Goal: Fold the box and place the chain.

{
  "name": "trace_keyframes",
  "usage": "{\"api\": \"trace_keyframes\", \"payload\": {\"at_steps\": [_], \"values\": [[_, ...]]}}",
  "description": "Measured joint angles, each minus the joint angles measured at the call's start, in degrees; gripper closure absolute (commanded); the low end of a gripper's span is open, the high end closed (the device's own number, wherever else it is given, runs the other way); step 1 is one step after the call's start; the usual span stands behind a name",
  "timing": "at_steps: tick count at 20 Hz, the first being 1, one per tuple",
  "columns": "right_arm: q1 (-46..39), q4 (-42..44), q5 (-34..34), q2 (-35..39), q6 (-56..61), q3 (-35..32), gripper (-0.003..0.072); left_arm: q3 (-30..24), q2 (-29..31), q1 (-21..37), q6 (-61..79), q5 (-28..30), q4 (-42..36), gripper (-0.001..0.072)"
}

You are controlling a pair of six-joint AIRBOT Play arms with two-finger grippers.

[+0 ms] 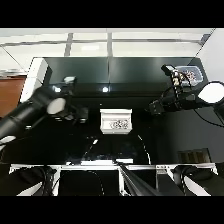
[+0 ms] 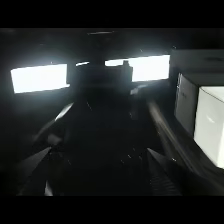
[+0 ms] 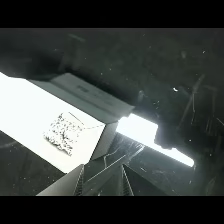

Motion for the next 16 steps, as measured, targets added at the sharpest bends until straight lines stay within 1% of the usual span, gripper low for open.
{"api": "trace_keyframes", "payload": {"at_steps": [2, 3, 4, 6, 7, 9, 11, 14, 16], "values": [[0.0, 0.0, -0.6, 0.0, 0.0, 0.0, 0.0391, -5.7, 3.1, 5.6, 16.0, 6.3, -12.3, 0.0012], [0.0, -0.1, -0.9, 0.0, -0.1, 0.0, 0.0391, -7.9, 4.0, 7.7, 25.5, 8.3, -18.3, 0.001], [0.0, -0.1, -1.3, 0.0, -0.1, 0.0, 0.0391, -10.0, 4.6, 9.6, 36.6, 10.2, -23.9, -0.0007], [0.0, -0.4, -2.0, 0.0, -0.2, 0.0, 0.0391, -13.5, 5.3, 11.6, 59.7, 12.3, -33.8, -0.0008], [0.0, -0.7, -2.4, 0.0, -0.2, 0.0, 0.0391, -15.0, 5.5, 11.7, 72.5, 13.1, -37.6, -0.0007], [0.0, -1.3, -2.7, 0.0, -0.3, 0.0, 0.0391, -16.8, 5.1, 11.3, 93.9, 14.0, -42.7, -0.0007], [0.0, -1.9, -3.0, 0.0, -0.3, 0.0, 0.0391, -17.7, 3.3, 11.4, 109.4, 14.4, -46.2, -0.0007], [0.0, -2.3, -3.3, 0.0, -0.3, 0.0, 0.0391, -18.3, -1.3, 13.9, 124.6, 15.0, -51.8, -0.0008], [0.0, -2.4, -3.5, 0.0, -0.3, 0.0, 0.0391, -18.5, -4.1, 15.1, 130.2, 15.1, -55.8, -0.0008]]}}
